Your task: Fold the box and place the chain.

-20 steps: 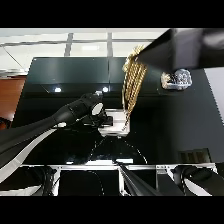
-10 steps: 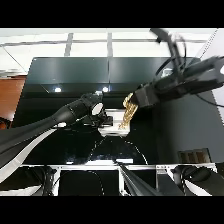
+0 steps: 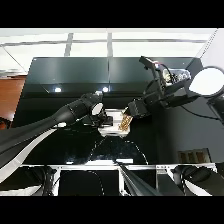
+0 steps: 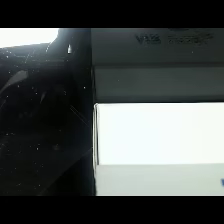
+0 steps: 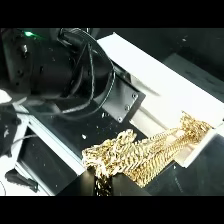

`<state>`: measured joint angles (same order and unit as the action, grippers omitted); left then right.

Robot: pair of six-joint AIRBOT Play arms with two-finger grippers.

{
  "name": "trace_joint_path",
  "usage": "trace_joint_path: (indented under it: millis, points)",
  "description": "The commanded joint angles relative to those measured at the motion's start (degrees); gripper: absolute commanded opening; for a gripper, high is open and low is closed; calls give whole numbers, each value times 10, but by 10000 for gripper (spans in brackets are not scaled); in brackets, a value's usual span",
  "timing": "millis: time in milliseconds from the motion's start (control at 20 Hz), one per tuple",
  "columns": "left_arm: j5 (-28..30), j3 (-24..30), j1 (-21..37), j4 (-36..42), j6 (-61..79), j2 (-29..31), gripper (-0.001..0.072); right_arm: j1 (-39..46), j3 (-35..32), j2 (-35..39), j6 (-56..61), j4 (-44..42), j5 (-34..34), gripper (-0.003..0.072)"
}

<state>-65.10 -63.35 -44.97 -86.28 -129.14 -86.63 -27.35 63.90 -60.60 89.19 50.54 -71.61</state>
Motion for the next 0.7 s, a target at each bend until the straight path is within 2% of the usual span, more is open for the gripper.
trace_joint_path:
  millis: [0,100,200,300,350,400,450,650]
  points:
    - [0,-1,0,0,0,0,25,-13,-46,-9,0,0,50,10]
    - [0,-1,0,0,0,0,25,-25,-85,-23,0,-11,127,11]
    - [0,-1,0,0,0,0,25,-37,-108,-45,0,-10,167,12]
    - [0,-1,1,0,0,0,25,-39,-113,-66,0,-9,163,14]
    - [0,-1,0,0,0,0,25,-38,-113,-71,0,-8,163,61]
    - [1,-1,0,0,0,0,25,-38,-112,-71,-1,-8,164,220]
    - [2,-1,0,0,0,0,25,-34,-111,-70,-2,-7,158,262]
    - [1,-1,0,0,0,0,25,41,-99,-33,-10,39,67,262]
